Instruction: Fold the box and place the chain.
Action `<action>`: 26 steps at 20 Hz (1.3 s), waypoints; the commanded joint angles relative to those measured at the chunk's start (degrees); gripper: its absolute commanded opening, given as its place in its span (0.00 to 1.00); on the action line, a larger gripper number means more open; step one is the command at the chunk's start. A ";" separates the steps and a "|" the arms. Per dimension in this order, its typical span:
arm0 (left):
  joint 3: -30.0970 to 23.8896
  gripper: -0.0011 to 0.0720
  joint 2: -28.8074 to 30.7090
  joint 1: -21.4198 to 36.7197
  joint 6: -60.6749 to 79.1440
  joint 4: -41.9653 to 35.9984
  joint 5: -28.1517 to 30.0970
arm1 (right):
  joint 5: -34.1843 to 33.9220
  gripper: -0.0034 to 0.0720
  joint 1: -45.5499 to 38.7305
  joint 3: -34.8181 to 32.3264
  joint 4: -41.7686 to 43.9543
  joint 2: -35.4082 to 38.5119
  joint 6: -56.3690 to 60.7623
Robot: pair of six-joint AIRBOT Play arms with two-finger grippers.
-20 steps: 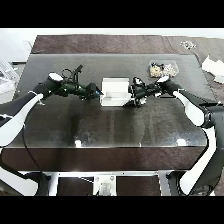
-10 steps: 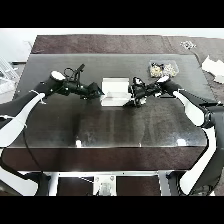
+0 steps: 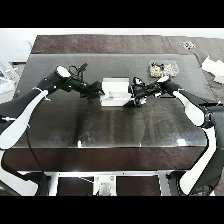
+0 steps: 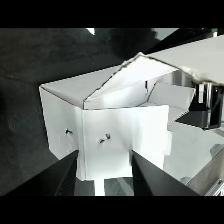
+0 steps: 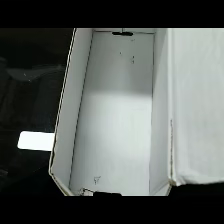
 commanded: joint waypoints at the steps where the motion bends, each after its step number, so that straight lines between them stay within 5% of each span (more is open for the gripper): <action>1: 0.37 0.54 0.00 -0.74 -3.65 2.32 0.50 | 0.02 0.81 0.00 0.00 0.00 0.02 0.02; 14: 1.64 0.54 0.00 -1.75 -4.11 2.84 -0.79 | 0.00 0.81 0.00 0.00 0.02 0.02 0.02; 22: 5.18 0.54 0.00 -4.68 -17.79 19.41 -0.02 | 0.02 0.81 0.00 0.00 0.02 0.02 0.02; 26: 6.69 0.54 -0.04 -5.46 -19.80 19.43 -0.15 | 0.00 0.81 0.00 0.00 0.00 0.02 0.02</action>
